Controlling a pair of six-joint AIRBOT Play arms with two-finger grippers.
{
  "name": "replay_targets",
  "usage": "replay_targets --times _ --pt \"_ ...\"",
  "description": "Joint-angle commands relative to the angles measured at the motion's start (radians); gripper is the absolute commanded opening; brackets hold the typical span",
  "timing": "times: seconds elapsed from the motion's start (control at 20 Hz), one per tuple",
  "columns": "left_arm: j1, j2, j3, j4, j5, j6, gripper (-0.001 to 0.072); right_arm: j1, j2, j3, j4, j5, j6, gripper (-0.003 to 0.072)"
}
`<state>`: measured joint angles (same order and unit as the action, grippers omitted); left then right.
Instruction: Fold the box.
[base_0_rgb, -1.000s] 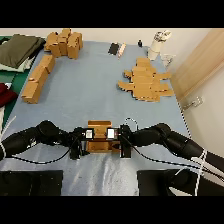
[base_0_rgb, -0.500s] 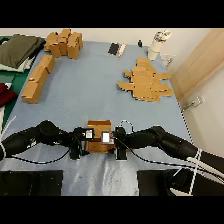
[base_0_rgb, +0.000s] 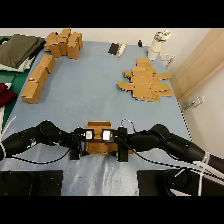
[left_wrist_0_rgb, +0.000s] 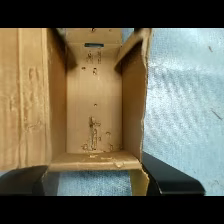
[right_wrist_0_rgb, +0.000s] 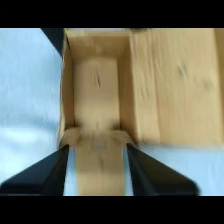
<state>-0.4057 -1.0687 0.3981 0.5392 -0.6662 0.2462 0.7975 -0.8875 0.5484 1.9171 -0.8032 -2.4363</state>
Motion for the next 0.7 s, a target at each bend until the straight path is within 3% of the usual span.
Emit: replay_targets --times 0.0,0.05,0.15,0.25,0.35,0.5,0.65 --pt "0.0 0.001 0.0 -0.001 0.004 0.0 0.0446 0.001 0.152 0.048 -0.526 -0.279 0.546 0.0271" --pt "0.0 0.001 0.0 -0.001 0.004 0.0 0.0446 -0.001 0.201 0.052 -0.678 -0.362 0.708 0.0097" --pt "0.0 0.001 0.0 -0.001 0.004 0.0 0.0446 -0.029 0.288 0.05 -0.923 -0.515 1.081 0.0049" --pt "0.0 0.001 0.0 -0.001 0.004 0.0 0.0446 -0.13 0.327 0.039 -0.922 -0.599 1.342 0.0045" --pt "0.0 0.001 0.0 -0.001 0.004 0.0 0.0446 -0.248 0.323 -0.005 -0.692 -0.54 1.442 0.0006" --pt "0.0 0.001 0.0 -0.001 0.004 0.0 0.0446 -0.324 0.266 -0.113 -0.25 -0.267 1.32 0.0006" --pt "0.0 0.001 0.0 -0.001 0.003 0.0 0.0446 -0.323 0.144 -0.163 -0.104 -0.109 1.255 0.0006"
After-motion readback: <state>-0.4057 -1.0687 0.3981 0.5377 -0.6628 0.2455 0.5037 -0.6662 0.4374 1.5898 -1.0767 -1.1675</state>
